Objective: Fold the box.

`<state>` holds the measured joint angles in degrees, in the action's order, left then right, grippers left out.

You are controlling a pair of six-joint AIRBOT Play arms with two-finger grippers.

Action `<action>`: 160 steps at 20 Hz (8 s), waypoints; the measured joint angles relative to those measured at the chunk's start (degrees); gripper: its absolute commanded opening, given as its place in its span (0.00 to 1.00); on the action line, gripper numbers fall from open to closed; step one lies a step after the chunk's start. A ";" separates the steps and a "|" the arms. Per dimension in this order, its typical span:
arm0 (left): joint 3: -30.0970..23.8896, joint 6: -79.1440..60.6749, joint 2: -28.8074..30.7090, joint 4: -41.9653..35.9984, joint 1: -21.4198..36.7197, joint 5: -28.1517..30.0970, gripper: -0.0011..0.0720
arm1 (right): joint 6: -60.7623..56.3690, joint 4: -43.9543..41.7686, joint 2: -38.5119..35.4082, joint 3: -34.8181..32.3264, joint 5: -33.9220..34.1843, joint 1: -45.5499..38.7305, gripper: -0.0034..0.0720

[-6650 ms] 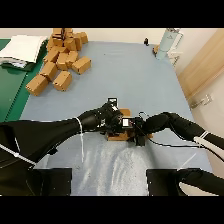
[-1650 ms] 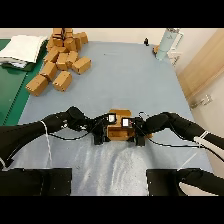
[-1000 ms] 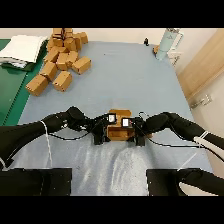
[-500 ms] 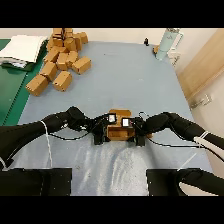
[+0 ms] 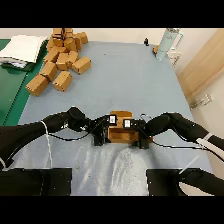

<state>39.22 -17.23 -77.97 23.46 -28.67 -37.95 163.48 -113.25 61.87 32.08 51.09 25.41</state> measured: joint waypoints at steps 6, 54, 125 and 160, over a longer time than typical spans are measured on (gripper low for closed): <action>0.00 0.13 0.00 -0.13 0.04 0.52 0.72 | -10.36 6.51 -8.68 0.13 3.67 -0.39 1.00; 0.00 0.11 0.00 -0.07 0.04 0.37 0.72 | -61.46 -11.43 15.06 17.66 -1.33 1.88 0.05; 0.00 0.11 0.00 -0.13 0.04 0.52 0.72 | -78.62 41.59 -14.69 2.56 7.63 -4.79 0.05; 0.00 0.11 0.00 -0.11 0.04 0.44 0.72 | -67.82 -8.35 -6.80 2.23 2.91 -4.83 0.65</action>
<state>39.22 -17.12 -77.97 23.35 -28.62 -37.52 95.66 -121.60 55.07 34.30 54.00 20.58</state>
